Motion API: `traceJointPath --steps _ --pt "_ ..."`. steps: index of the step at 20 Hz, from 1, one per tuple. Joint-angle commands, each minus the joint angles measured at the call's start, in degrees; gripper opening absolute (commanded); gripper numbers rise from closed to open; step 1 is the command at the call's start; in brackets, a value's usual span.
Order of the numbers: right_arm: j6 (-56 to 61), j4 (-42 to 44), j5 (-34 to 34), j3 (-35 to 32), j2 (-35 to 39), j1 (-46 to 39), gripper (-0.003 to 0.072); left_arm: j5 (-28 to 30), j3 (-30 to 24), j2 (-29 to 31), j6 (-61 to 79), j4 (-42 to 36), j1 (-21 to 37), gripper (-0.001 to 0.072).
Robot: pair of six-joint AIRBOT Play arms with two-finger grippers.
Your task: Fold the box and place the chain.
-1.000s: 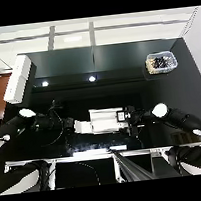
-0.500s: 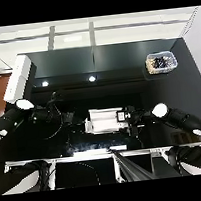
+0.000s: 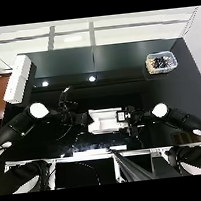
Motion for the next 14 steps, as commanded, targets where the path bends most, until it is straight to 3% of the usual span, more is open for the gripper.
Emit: traceJointPath --steps 1,4,14 --pt "0.04 0.0 0.0 0.0 -0.02 0.07 0.0442 7.78 0.11 0.48 -13.4 6.36 -5.64 0.0655" --pt "0.04 0.0 0.0 0.0 -0.02 0.07 0.0442 8.44 0.11 0.48 -20.28 11.23 -8.2 0.0655" --pt "0.02 0.0 0.0 0.0 -0.02 0.07 0.0442 8.04 0.33 0.48 -22.91 11.04 -11.47 0.0647"
